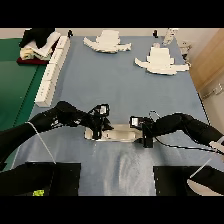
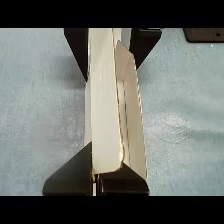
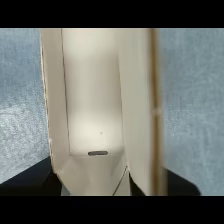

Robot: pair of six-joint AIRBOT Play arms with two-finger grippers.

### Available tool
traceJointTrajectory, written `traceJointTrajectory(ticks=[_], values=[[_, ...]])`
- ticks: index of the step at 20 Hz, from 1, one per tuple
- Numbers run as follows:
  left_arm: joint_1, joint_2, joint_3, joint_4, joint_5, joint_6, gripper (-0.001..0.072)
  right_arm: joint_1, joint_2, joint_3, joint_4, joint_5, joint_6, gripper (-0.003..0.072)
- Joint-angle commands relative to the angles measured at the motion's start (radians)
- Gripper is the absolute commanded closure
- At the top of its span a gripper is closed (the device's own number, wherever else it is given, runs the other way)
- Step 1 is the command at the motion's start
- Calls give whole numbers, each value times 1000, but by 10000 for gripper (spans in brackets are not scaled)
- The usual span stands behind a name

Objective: Fold the box.

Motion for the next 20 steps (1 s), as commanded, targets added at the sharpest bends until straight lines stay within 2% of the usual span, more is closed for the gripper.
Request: traceJointTrajectory(ticks=[1,2,7,9,12,13,14,16,18,20], values=[[-3,0,-1,1,-9,-2,486,0,0,0,0,2,0,150],[-3,0,-1,1,-8,-24,388,0,0,0,0,2,0,150],[18,17,0,29,13,-192,385,0,0,0,0,2,0,150],[56,61,0,135,-11,-352,386,0,0,0,0,2,0,150],[129,169,0,377,-142,-635,389,1,0,0,0,2,0,149],[152,211,0,455,-196,-744,487,1,0,0,0,2,0,149],[169,254,0,515,-259,-842,683,1,0,0,0,2,0,149],[178,317,0,547,-350,-1003,698,0,0,0,0,2,0,150],[143,333,-1,459,-415,-1184,698,0,0,0,0,2,0,150],[35,309,-1,324,-380,-1280,698,0,0,0,0,2,0,150]])
